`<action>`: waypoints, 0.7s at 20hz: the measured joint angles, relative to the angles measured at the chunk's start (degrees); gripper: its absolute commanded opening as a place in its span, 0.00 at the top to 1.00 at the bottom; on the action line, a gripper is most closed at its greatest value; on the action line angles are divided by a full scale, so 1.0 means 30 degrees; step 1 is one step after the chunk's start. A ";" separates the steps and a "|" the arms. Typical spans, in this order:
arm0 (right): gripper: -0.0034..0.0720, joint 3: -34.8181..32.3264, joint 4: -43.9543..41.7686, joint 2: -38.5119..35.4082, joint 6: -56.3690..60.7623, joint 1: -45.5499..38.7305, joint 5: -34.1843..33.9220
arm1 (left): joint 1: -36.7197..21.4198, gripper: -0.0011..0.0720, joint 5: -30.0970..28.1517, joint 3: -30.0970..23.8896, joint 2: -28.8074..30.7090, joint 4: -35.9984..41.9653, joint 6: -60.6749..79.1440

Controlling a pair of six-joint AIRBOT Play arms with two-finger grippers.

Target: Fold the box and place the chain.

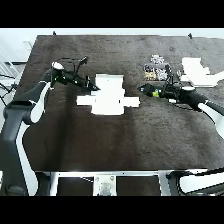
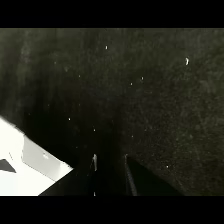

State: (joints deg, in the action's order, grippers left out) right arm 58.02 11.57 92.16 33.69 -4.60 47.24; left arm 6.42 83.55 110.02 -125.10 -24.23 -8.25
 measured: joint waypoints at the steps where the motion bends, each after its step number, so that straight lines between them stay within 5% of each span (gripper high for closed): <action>1: 0.65 -0.0015 0.0007 -0.0022 -0.0015 -0.0044 0.0015 | 0.0000 0.97 -0.0532 -0.0787 0.0517 0.0080 0.0889; 11: 0.64 -0.0007 0.0000 -0.0095 -0.0277 -0.0168 0.0095 | 0.0051 0.97 -0.3934 -0.4852 0.1931 0.1464 0.7198; 14: 0.53 -0.0007 -0.0007 -0.0095 -0.0306 -0.0153 0.0095 | 0.0095 0.96 -0.4269 -0.5158 0.1887 0.1610 0.8058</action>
State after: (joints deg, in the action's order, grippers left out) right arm 58.00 11.55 91.88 32.77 -5.06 47.53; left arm 6.70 70.74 94.54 -119.44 -19.40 15.92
